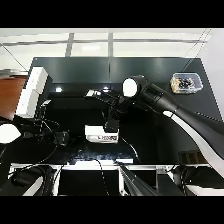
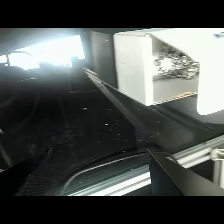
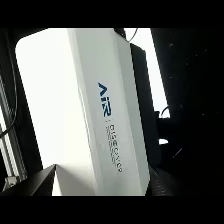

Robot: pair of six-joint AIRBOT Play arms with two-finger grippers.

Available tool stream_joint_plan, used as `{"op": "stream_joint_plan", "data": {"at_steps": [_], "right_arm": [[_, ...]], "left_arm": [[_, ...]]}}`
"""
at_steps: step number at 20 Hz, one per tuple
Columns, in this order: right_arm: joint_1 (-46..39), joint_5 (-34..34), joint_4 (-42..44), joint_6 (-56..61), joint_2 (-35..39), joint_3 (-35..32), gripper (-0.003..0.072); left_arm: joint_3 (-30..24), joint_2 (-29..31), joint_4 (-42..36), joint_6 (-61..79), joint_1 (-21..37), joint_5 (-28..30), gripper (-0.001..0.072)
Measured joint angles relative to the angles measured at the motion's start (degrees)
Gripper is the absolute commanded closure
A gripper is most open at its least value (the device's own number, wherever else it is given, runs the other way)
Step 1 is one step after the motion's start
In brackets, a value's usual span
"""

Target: Fold the box and place the chain.

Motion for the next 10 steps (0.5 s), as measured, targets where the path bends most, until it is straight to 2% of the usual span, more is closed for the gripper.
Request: {"op": "stream_joint_plan", "data": {"at_steps": [2, 3, 4, 6, 10], "right_arm": [[0.17, -0.28, -0.2, -0.02, -0.07, -0.04, -0.0018], [0.22, -0.42, -0.35, -0.04, -0.07, -0.04, 0.0006], [0.24, -0.46, -0.39, 0.0, -0.07, -0.04, 0.0113], [0.33, -0.5, -0.37, 0.09, -0.07, -0.04, 0.0148], [0.85, -0.55, -0.33, 0.42, -0.09, -0.04, 0.0155]], "left_arm": [[0.0, -0.07, 1.9, 0.79, 0.02, -0.04, 0.0017], [-0.02, -0.09, 2.58, 1.03, 0.02, -0.11, 0.0017], [-0.02, -0.09, 3.02, 1.27, 0.02, -0.26, 0.0017], [-0.02, -0.09, 3.67, 1.66, 0.02, -0.37, 0.0017], [-0.02, -0.09, 5.46, 1.86, 0.02, -0.46, 0.0017]]}}
